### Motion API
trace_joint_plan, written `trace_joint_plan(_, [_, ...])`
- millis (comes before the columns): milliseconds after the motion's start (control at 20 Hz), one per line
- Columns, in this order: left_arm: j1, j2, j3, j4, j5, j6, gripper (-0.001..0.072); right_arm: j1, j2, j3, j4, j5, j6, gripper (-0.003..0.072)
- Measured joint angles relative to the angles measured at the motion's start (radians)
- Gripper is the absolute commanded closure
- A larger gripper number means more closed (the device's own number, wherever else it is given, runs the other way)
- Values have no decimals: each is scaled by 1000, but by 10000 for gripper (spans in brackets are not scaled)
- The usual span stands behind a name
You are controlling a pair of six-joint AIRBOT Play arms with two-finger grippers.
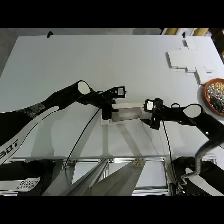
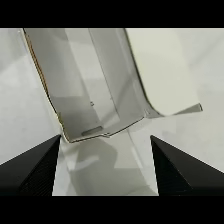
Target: Fold the box and place the chain.
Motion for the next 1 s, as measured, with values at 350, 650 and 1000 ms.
trace_joint_plan(350, [0, 0, 0, 0, -1, 0, 700, -40, -93, 8, 112, 63, -203, 64])
trace_joint_plan(650, [0, 0, 0, 0, -1, 0, 700, -50, -192, 57, 150, 108, -261, 64])
trace_joint_plan(1000, [0, 0, 0, 1, -3, 0, 700, -51, -268, 80, 171, 162, -302, 66])
